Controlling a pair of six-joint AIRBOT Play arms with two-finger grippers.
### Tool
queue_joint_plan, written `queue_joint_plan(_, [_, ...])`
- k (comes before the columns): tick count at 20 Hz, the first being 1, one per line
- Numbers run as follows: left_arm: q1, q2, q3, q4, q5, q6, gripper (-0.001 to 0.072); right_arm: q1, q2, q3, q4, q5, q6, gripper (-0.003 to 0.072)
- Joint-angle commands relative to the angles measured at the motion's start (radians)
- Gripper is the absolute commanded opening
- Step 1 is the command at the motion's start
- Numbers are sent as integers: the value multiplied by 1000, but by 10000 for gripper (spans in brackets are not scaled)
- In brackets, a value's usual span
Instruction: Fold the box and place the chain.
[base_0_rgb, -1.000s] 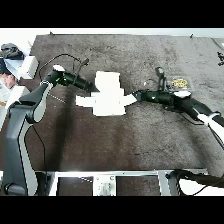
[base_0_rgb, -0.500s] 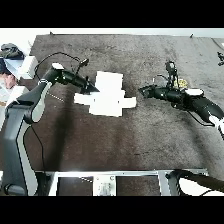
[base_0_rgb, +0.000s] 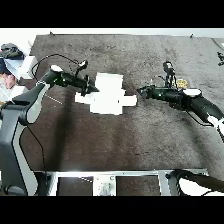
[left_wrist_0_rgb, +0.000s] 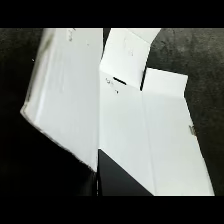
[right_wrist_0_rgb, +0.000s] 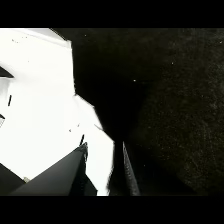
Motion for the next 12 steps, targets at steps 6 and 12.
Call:
queue_joint_plan(6, [1, 39, -180, -79, 107, 198, 6, 3, 1, 0, -32, 2, 0, 286])
queue_joint_plan(12, [1, 37, -223, -40, 166, 276, 10, 8, 1, 0, -33, 10, -71, 287])
